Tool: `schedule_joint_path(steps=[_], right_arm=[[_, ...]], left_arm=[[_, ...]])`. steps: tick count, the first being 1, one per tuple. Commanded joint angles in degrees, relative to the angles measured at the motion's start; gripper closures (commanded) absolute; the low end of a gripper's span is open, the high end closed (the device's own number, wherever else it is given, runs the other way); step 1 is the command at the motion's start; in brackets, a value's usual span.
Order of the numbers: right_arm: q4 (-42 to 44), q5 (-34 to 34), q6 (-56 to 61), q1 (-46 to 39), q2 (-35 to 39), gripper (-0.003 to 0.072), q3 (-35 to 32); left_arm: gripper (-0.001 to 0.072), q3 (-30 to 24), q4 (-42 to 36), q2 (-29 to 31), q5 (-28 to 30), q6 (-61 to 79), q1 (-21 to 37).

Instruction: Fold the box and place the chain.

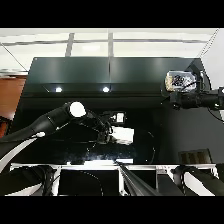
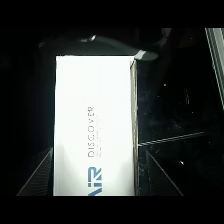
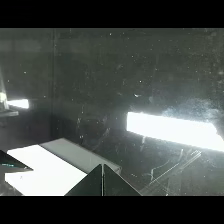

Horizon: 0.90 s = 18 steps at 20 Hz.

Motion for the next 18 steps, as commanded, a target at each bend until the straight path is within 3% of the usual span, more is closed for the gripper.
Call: schedule_joint_path(steps=[1,18], right_arm=[[0.00,0.13,0.00,0.07,0.02,0.0675,0.04],[-0.02,0.13,0.00,0.07,0.02,0.0674,0.04]], left_arm=[[0.0002,0.13,-0.28,-0.39,0.22,0.35,0.02],[0.0003,0.07,-0.37,-0.94,-0.76,-3.50,-0.07]])
